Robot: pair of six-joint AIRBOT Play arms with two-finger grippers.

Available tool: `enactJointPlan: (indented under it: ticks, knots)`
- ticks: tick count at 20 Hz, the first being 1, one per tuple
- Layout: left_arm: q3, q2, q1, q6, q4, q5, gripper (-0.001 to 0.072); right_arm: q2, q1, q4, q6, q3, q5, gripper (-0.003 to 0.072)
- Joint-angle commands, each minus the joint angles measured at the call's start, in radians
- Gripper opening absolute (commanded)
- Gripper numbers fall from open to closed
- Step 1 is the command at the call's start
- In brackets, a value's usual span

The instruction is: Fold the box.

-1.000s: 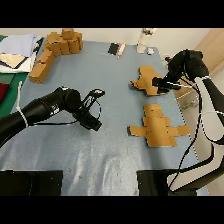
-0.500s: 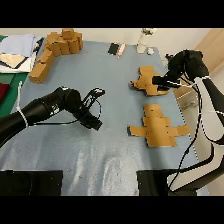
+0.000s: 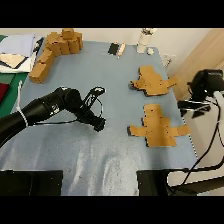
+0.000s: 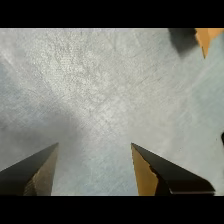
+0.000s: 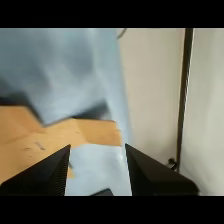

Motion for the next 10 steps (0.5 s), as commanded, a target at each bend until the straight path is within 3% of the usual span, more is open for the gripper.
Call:
enactJointPlan:
  ticks: [1,5,10]
  knots:
    - [0.0,0.0,0.0,0.0,-0.033,0.042,0.0703,0.065,-0.22,0.125,-0.13,-0.098,0.06,0.0526]
    - [0.0,0.0,0.0,0.001,-0.121,0.042,0.0703,0.036,-0.408,0.47,-0.405,-0.132,0.167,0.0526]
    - [0.0,0.0,0.0,0.003,-0.215,0.042,0.0703,-0.078,-0.451,0.655,-0.582,-0.132,0.074,0.0505]
